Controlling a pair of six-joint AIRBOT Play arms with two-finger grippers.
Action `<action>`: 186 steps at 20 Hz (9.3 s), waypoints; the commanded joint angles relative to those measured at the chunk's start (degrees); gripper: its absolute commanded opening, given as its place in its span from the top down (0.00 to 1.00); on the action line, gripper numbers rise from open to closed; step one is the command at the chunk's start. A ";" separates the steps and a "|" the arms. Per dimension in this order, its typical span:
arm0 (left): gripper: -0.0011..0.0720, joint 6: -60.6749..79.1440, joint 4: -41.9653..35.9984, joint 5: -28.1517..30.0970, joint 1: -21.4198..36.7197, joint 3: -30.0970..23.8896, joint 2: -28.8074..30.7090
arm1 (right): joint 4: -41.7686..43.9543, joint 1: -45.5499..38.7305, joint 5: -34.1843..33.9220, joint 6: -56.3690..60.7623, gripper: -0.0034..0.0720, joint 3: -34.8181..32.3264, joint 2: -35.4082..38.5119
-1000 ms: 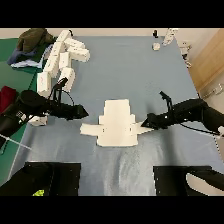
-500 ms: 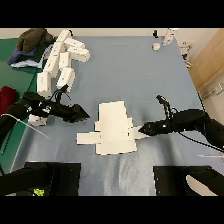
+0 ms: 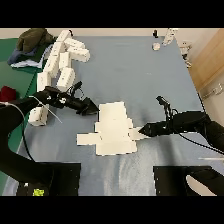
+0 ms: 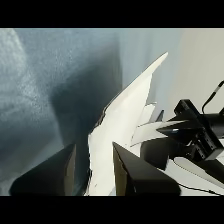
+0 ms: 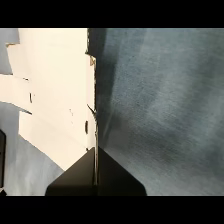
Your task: Fold the box.
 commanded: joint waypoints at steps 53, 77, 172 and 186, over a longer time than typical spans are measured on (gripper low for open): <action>0.97 33.66 7.17 -2.14 -16.68 7.39 8.44 | -31.80 -0.13 13.38 21.33 0.19 14.53 0.07; 0.97 52.46 7.78 52.52 -45.92 -30.42 39.01 | -28.89 -0.15 16.48 29.20 0.20 17.79 -5.64; 0.97 83.17 -22.69 59.32 -43.32 -30.25 43.15 | -22.91 -0.04 18.88 30.49 0.20 17.79 -5.75; 0.97 47.28 12.98 18.12 -26.32 -12.17 28.85 | -22.27 0.02 18.86 30.51 0.20 17.79 -5.75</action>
